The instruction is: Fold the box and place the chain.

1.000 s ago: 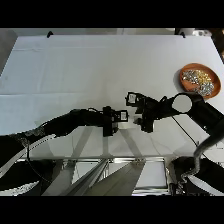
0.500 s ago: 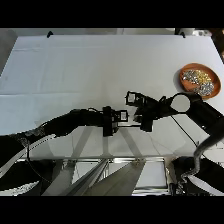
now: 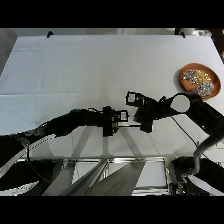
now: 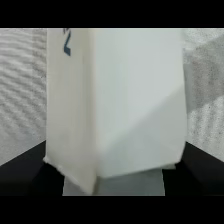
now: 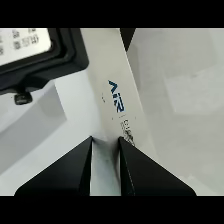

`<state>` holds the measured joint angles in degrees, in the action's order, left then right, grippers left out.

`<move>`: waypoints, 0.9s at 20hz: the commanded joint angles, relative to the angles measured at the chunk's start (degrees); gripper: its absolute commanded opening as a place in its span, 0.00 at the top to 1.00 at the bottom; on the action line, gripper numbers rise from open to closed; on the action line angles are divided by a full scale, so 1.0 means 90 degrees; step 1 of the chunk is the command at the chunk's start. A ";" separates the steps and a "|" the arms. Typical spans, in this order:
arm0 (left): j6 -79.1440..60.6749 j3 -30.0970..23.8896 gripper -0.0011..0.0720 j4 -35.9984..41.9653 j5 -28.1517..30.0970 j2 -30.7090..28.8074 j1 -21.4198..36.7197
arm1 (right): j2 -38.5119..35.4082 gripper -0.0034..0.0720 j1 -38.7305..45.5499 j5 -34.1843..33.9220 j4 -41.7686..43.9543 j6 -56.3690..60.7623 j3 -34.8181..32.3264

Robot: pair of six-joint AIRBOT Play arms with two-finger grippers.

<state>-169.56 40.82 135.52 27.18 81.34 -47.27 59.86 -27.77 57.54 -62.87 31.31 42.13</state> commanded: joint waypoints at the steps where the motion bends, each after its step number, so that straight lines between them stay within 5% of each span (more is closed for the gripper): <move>1: 0.0002 0.0002 0.72 0.0002 0.0002 -0.0005 0.0005 | 0.0002 0.75 -0.0002 -0.0151 -0.0032 0.0017 -0.0134; 10: 0.0002 0.0002 0.72 0.0002 0.0002 -0.0005 0.0005 | -0.0073 0.75 -0.0002 -0.0743 -0.0194 0.0017 -0.0359; 18: 0.0002 0.0002 0.72 0.0002 0.0002 -0.0005 0.0005 | -0.0168 0.76 -0.0002 -0.0401 -0.0189 0.0104 -0.0391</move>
